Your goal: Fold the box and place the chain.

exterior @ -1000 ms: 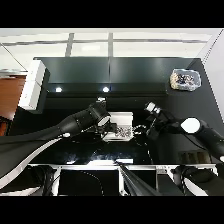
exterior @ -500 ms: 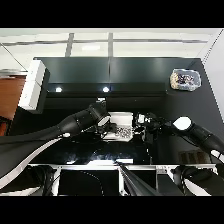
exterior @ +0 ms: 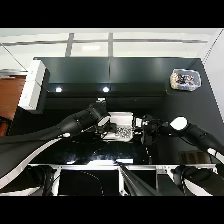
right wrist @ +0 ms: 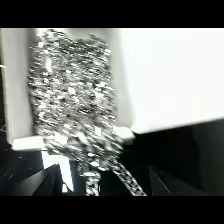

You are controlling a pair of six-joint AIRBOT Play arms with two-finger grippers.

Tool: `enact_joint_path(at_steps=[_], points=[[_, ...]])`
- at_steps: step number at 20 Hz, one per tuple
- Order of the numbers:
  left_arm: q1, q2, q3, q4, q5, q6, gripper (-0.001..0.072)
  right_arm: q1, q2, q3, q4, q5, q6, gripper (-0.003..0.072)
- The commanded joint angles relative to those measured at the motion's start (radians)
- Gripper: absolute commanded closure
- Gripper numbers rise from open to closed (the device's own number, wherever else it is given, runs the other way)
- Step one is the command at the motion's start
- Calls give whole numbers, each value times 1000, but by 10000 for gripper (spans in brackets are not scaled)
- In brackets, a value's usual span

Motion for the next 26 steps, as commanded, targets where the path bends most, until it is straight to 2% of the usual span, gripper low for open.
enact_joint_path(at_steps=[1, 3, 4, 5, 22, 23, 24, 25, 26], points=[[0, 0, -1, 0, 0, 0, 681, 23, -5, 0, -2, -33, -1, -21], [0, 0, -1, 0, 1, 0, 681, 23, -5, 0, -2, -42, 11, -20], [0, 0, -1, 0, 0, 0, 681, 23, -6, 0, -2, -40, 11, 37], [0, 0, -1, 0, 1, 0, 681, 23, -6, 0, -3, -37, 11, 200], [0, 0, -1, 0, 1, 0, 681, 23, -42, 0, -27, -12, 14, 212], [0, 0, -1, 0, 0, 0, 681, 23, -43, 0, -23, -16, 23, 249], [0, 0, -1, 0, 0, 0, 681, 23, -43, 0, -23, -14, 25, 527], [0, 0, -1, 0, 0, 0, 681, 23, -43, 0, -24, -11, 26, 575], [0, 0, -1, 0, 0, 0, 681, 23, -43, 0, -24, -11, 27, 576]])
